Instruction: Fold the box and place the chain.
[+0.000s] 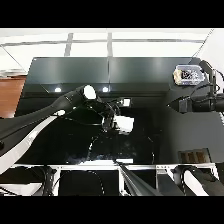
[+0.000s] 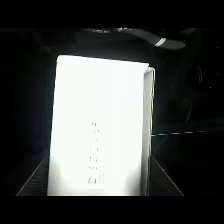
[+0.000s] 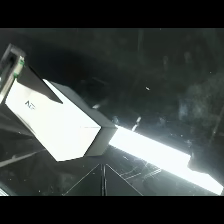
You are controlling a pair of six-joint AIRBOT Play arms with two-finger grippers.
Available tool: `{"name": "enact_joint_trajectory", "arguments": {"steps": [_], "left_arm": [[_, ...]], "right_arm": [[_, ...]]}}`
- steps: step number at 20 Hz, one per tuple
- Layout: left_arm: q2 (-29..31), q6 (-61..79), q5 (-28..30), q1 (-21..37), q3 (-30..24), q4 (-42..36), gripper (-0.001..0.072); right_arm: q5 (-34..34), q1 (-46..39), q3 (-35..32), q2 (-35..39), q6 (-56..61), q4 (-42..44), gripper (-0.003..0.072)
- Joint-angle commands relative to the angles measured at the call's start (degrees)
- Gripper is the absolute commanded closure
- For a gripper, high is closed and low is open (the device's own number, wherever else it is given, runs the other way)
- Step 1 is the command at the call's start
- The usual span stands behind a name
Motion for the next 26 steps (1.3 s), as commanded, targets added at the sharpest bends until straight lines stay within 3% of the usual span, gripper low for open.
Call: {"name": "enact_joint_trajectory", "arguments": {"steps": [1,6,7,9,11,13,15,19,23,26], "left_arm": [[-0.90,0.79,5.46,-2.19,0.00,0.24,-0.0003],[-3.10,0.61,7.58,-4.20,0.00,1.97,0.0002],[-3.21,-1.01,7.61,-4.31,0.00,3.23,0.0060],[-2.27,-5.99,7.23,-4.24,0.59,3.37,0.0363],[-0.09,-12.02,7.13,-3.02,1.33,4.85,0.0441],[2.82,-18.93,6.78,0.42,1.36,8.98,0.0442],[5.40,-27.69,5.57,6.49,1.33,14.91,0.0442],[7.21,-44.63,5.09,24.59,1.60,24.90,0.0442],[4.79,-48.06,6.49,43.47,5.31,25.68,0.0442],[0.13,-48.09,9.79,51.41,12.98,25.20,0.0442]], "right_arm": [[-0.68,0.00,-0.02,0.02,0.04,0.02,0.0665],[-0.90,0.00,-0.02,0.02,0.04,0.04,0.0665],[-0.96,0.00,-0.02,0.02,0.04,0.04,0.0665],[-0.96,0.00,-0.02,0.02,0.04,0.04,0.0665],[-0.98,0.00,-0.02,0.02,0.37,0.04,0.0666],[-1.03,0.00,-0.02,0.02,0.50,0.02,0.0665],[-1.49,0.00,-0.02,0.02,0.81,0.02,0.0665],[-3.06,0.00,-0.02,0.02,1.90,0.04,0.0665],[-4.66,0.00,-0.02,0.02,4.44,0.04,0.0665],[-6.71,0.28,-0.02,0.02,4.96,0.07,0.0665]]}}
